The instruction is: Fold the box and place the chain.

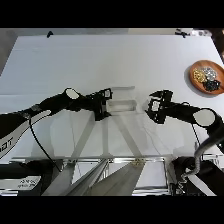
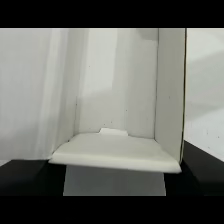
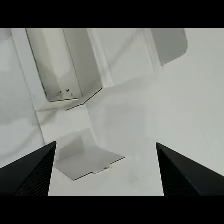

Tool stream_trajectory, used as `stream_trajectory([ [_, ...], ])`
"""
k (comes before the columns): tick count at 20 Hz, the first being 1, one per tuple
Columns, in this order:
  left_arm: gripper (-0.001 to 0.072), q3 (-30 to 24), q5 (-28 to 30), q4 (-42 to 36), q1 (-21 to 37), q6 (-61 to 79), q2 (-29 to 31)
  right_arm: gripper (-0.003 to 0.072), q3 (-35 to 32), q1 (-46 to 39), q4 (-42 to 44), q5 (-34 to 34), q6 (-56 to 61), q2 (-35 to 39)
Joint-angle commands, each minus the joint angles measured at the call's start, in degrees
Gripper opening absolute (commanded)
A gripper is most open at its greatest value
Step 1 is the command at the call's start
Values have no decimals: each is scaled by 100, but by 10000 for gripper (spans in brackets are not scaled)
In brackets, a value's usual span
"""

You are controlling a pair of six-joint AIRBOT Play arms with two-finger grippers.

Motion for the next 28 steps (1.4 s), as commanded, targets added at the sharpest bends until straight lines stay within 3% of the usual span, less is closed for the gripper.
stream_trajectory([
  [1,507,-4,-258,765,-4,-15,-4,699,7,-2,133,-26,20,7],
  [12,507,-4,-264,728,-4,-11,-4,694,7,-2,411,-15,20,7],
  [14,507,-4,-267,704,-2,-17,-4,620,7,-2,413,11,20,7],
  [16,507,-4,-264,597,-2,-20,-4,481,7,-2,424,68,20,7],
  [22,508,-4,-264,433,-2,-15,-7,461,7,-2,931,472,20,4],
  [23,508,-4,-267,433,-2,-13,-4,389,7,-2,1088,546,20,2],
  [25,508,-4,-264,431,-2,-13,-4,16,7,-2,1377,761,13,-37],
  [28,508,-4,-269,431,-2,-15,-4,11,7,-2,1777,623,-63,-245],
])
